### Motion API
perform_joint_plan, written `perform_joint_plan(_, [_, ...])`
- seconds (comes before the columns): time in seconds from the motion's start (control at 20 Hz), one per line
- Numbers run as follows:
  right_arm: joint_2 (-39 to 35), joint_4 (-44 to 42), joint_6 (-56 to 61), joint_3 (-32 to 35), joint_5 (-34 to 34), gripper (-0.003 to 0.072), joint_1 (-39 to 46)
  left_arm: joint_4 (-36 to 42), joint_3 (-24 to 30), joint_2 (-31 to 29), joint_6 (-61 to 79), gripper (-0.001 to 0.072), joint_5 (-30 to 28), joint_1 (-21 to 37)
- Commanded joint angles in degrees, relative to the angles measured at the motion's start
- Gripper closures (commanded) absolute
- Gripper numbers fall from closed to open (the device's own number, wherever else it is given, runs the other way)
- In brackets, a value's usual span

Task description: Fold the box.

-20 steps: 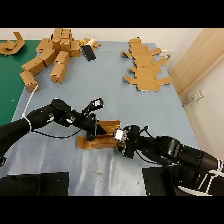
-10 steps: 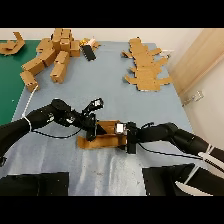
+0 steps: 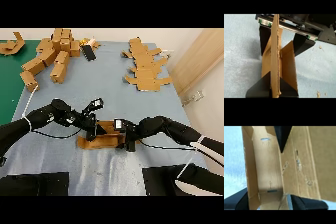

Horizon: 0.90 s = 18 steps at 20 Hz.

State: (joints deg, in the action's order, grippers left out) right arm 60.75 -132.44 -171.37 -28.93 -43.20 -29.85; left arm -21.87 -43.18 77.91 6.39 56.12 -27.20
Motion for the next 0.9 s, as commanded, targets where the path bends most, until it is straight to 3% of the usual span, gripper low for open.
perform_joint_plan(0.0, [0.24,-0.09,-0.55,-0.15,-0.42,-0.0030,0.13,0.00,0.02,-0.04,0.02,0.0696,-0.04,0.04])
perform_joint_plan(0.85, [1.44,0.04,-0.61,-0.13,-0.37,-0.0030,0.13,0.00,0.02,-0.04,0.02,0.0696,-0.02,0.04])
